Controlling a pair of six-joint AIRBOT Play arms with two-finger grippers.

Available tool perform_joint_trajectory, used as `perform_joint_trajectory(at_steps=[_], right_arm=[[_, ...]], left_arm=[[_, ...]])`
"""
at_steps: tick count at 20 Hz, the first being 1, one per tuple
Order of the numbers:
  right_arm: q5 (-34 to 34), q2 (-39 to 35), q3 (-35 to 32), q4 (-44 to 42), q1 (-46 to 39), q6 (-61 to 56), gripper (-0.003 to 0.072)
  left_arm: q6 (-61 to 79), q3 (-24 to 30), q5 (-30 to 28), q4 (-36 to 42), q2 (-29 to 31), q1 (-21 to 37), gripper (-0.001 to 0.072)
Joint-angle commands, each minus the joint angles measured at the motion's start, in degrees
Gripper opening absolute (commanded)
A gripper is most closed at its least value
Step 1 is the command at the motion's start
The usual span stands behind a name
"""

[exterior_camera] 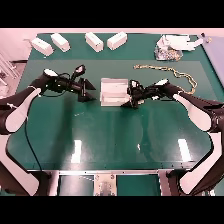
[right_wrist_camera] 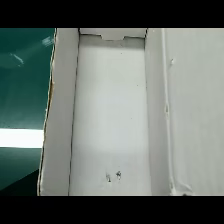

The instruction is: Fold the box and place the chain.

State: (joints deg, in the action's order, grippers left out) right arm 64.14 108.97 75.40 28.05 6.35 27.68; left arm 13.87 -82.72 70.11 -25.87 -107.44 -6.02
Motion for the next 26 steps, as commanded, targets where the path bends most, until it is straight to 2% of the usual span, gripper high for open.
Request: perform_joint_trajectory(at_steps=[1, 8, 15, 26], right_arm=[[0.00, -0.04, 0.02, -0.02, 0.02, 0.00, 0.0564], [0.00, -0.04, 0.02, -0.02, 0.02, 0.00, 0.0564], [0.00, -0.04, 0.02, -0.02, 0.02, 0.00, 0.0564], [0.00, -0.04, 0.02, -0.02, 0.02, 0.00, 0.0564]], left_arm=[[2.99, 0.00, 0.92, 0.00, -1.20, 0.13, 0.0720], [3.80, -0.17, 0.52, 1.55, -4.24, -0.37, 0.0720], [6.45, -0.20, -1.46, 2.62, -4.35, -3.63, 0.0720], [7.96, -0.20, -3.91, 2.80, -6.10, -5.31, 0.0720]])
